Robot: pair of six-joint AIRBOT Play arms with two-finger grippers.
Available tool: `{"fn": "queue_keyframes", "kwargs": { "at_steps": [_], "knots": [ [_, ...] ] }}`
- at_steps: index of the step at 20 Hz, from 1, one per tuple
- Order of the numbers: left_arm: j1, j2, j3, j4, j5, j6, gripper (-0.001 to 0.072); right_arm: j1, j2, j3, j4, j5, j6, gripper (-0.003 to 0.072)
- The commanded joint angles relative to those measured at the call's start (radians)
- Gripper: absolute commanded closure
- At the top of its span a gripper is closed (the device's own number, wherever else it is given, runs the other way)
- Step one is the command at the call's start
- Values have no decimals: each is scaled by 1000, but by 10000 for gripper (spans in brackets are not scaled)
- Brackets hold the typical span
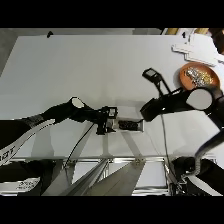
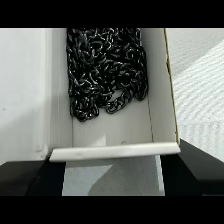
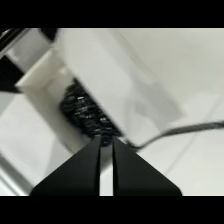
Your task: Fold the box and place the chain.
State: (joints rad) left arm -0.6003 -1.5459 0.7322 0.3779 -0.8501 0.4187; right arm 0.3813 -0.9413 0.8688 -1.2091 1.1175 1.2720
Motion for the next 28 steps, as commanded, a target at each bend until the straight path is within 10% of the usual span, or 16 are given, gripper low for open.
{"fn": "queue_keyframes", "kwargs": {
  "at_steps": [1,10,12,18,28],
  "knots": [
    [0,1,0,0,0,0,503,-151,-6,71,-101,-14,21,674],
    [0,1,0,0,0,0,503,-226,-323,71,-187,-29,74,666],
    [0,1,0,0,0,0,503,-215,-368,70,-191,-29,74,513],
    [0,1,0,0,0,0,503,-162,-458,70,-190,-37,94,390],
    [0,1,0,0,0,0,503,-162,-474,43,-202,-105,147,401]
  ]
}}
